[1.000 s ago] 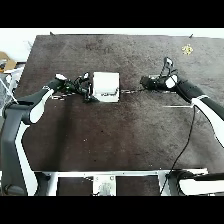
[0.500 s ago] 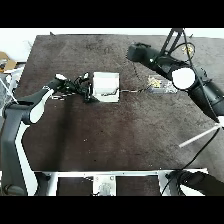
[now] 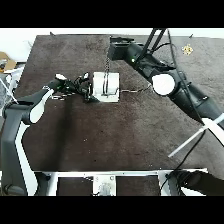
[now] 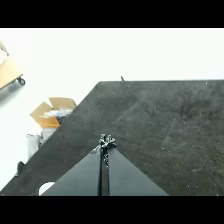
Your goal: Fold the box and place the chain.
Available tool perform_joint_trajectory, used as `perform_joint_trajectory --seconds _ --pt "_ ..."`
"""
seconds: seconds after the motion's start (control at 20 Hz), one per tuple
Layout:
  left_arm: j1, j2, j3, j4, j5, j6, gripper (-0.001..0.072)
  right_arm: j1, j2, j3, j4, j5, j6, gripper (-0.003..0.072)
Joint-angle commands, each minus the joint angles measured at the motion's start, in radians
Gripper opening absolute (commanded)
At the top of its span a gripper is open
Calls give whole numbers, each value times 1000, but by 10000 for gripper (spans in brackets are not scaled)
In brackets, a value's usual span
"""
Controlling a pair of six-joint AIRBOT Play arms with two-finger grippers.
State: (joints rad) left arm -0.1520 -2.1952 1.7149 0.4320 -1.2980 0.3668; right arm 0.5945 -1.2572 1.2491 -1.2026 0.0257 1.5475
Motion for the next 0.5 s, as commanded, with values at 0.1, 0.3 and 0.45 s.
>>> perform_joint_trajectory --seconds 0.1,0.3,0.45 --pt "0 0 0 0 0 0 343 4 -41 2 17 -83 0 4" --pt "0 0 0 0 0 0 343 -3 -68 1 4 62 -7 4" --pt "0 0 0 0 0 0 344 -24 -138 -3 -1 266 2 5"
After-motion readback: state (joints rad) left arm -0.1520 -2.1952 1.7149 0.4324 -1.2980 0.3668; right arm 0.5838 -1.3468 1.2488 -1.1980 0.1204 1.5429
